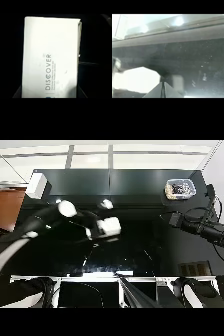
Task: Fold the box and place the chain.
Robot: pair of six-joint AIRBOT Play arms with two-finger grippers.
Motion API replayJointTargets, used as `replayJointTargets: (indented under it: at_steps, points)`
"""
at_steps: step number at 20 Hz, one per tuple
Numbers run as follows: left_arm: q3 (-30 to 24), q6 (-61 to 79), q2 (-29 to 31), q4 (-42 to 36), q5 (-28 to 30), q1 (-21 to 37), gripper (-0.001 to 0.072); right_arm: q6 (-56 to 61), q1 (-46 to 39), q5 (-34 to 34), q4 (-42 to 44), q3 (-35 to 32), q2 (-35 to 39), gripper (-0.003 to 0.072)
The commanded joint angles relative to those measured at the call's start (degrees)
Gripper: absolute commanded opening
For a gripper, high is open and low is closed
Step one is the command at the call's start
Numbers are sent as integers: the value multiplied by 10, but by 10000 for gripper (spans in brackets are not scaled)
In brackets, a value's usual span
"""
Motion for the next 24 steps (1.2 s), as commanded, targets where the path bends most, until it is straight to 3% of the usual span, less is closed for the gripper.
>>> replayJointTargets:
  at_steps: [1,5,8,10,18,20,21,22,24]
  points:
    - [0,-82,34,46,-57,186,348,0,-5,8,-9,0,0,47]
    - [4,-118,32,47,-38,425,341,0,-5,12,-11,0,0,47]
    - [25,-160,27,113,26,530,342,1,-5,16,-11,0,0,47]
    - [50,-189,3,112,52,572,342,5,-5,16,-11,0,0,47]
    - [186,-169,-153,111,33,558,343,22,-5,15,-11,0,0,47]
    - [197,-171,-176,123,36,545,345,23,-5,15,-11,0,0,47]
    - [197,-171,-184,126,44,539,435,24,-5,15,-11,0,0,47]
    - [197,-174,-191,136,54,532,717,24,-5,15,-11,0,0,47]
    - [198,-214,-191,171,69,521,714,25,-5,18,-10,0,0,47]
